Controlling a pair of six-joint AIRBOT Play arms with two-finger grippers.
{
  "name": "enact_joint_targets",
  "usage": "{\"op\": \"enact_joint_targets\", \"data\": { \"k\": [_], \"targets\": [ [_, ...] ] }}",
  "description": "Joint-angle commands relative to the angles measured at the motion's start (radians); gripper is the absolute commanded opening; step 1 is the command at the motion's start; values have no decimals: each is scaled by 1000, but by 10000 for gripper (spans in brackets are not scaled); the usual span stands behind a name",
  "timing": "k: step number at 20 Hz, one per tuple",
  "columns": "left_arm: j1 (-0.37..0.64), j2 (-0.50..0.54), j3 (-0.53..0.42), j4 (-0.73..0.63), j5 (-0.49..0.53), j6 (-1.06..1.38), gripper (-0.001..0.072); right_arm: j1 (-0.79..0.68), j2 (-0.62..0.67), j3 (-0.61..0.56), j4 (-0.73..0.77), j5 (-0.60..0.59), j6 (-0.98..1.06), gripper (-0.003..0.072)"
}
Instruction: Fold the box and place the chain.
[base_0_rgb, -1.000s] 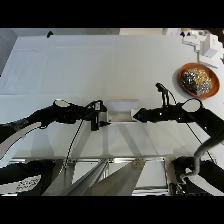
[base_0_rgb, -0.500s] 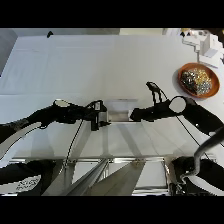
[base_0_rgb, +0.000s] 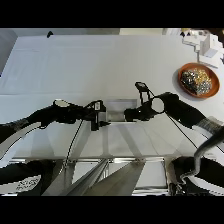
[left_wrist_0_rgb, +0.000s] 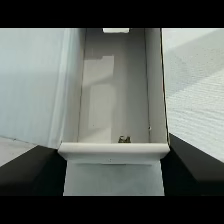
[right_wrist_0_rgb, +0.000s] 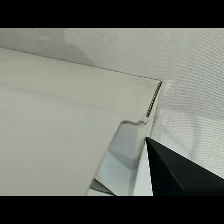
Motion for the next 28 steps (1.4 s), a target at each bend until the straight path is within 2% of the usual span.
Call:
{"op": "enact_joint_targets", "data": {
  "k": [1,10,16,18,21,22,27,28],
  "targets": [
    [0,0,0,-1,0,-1,132,16,-30,16,-85,14,100,533],
    [0,0,1,-1,0,-1,132,45,-104,81,-190,65,167,506],
    [0,0,0,-1,0,-1,132,71,-126,81,-243,82,166,480],
    [0,0,0,-1,0,-1,132,74,-126,81,-264,74,165,381],
    [0,0,0,-1,0,-1,132,76,-126,81,-276,53,151,291],
    [0,0,0,-1,0,-1,132,76,-126,81,-276,51,145,285],
    [0,0,0,-1,0,-1,132,76,-126,81,-275,37,142,130],
    [0,0,1,-1,0,-1,132,76,-126,81,-275,37,139,46]
  ]
}}
